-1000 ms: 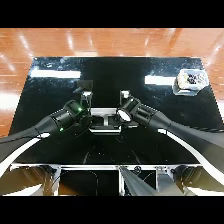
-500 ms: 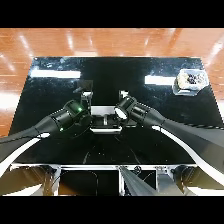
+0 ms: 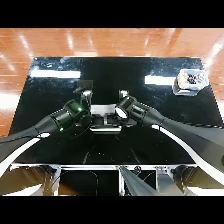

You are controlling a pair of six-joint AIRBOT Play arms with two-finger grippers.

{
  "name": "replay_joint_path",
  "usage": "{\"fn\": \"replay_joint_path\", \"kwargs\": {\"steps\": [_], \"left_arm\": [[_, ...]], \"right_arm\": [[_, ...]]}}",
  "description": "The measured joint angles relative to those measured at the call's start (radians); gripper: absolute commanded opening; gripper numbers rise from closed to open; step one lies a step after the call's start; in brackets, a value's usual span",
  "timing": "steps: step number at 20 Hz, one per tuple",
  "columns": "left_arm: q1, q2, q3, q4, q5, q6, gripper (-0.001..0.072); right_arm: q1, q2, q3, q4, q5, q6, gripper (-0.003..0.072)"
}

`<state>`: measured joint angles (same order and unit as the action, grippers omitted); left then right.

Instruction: Fold the box and place the chain.

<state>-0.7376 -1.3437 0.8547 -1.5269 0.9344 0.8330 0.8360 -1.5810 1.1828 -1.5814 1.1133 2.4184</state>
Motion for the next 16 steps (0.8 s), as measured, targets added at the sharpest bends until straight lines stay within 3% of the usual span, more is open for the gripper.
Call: {"fn": "replay_joint_path", "kwargs": {"steps": [1, 2, 6, 7, 15, 16], "left_arm": [[0.0, 0.0, 0.0, -0.001, 0.0, -0.001, 0.0023], [0.0, 0.0, 0.0, -0.002, 0.0, 0.0, 0.0023], [0.001, 0.0, 0.0, -0.003, 0.003, 0.0, 0.0023], [0.001, 0.0, 0.0, -0.002, 0.009, 0.0, 0.0022], [0.001, 0.001, 0.0, 0.0, 0.008, -0.001, 0.0022], [0.001, 0.001, 0.0, 0.0, 0.008, -0.001, 0.0023]], "right_arm": [[-0.002, 0.0, 0.0, 0.0, -0.003, -0.002, 0.0192], [-0.003, 0.0, 0.0, 0.002, -0.013, -0.005, 0.0138], [-0.006, 0.0, 0.0, 0.013, -0.044, -0.031, 0.012], [-0.007, 0.0, 0.0, 0.019, -0.048, -0.035, 0.003], [-0.007, -0.001, 0.0, 0.031, -0.064, -0.077, 0.003], [-0.007, -0.001, 0.0, 0.033, -0.065, -0.077, 0.0073]]}}
